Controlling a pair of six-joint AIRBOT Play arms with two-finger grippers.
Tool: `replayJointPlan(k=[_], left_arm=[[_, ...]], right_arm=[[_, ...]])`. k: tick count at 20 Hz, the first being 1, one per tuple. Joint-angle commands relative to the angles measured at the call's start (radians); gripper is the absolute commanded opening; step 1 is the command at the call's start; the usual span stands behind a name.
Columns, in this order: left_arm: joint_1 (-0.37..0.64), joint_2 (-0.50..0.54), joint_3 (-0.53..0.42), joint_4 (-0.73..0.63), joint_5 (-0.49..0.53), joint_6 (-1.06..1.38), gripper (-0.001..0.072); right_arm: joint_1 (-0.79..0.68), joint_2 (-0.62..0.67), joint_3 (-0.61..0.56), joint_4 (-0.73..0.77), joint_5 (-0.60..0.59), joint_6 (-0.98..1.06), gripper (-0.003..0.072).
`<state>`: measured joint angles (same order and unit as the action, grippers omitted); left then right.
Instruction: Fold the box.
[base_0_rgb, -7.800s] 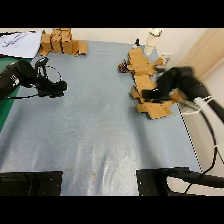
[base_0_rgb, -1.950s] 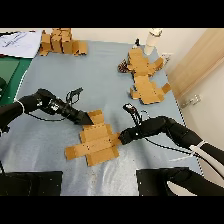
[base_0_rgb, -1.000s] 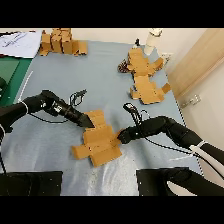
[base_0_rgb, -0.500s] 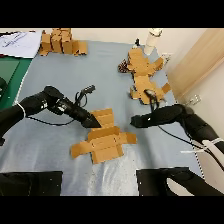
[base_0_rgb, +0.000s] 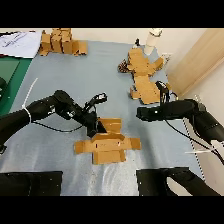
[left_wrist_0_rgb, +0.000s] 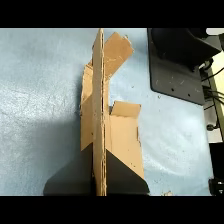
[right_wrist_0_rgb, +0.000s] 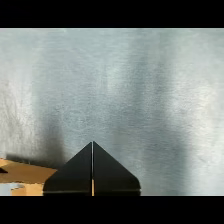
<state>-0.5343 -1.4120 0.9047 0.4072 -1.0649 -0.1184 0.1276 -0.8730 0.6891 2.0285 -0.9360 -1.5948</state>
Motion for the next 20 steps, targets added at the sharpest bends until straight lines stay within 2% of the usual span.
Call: replayJointPlan(k=[1,5,9,14,20], left_arm=[[-0.002,0.001,-0.021,-0.009,0.013,0.057,0.0012],[-0.006,0.003,-0.059,-0.015,0.098,0.061,0.0012],[-0.057,0.013,-0.059,-0.019,0.141,0.062,0.0012],[-0.108,0.105,-0.078,-0.037,0.234,0.103,0.0012],[-0.164,0.109,-0.142,-0.043,0.349,0.156,0.0012]], right_arm=[[0.024,0.001,0.002,0.018,0.008,0.006,0.0005],[0.029,-0.015,0.001,0.012,0.013,0.007,0.0005],[0.030,-0.042,-0.005,0.009,0.019,0.006,0.0005],[0.030,-0.049,-0.005,0.001,0.019,0.006,0.0005],[0.030,-0.049,-0.005,0.002,0.039,0.006,0.0005]])
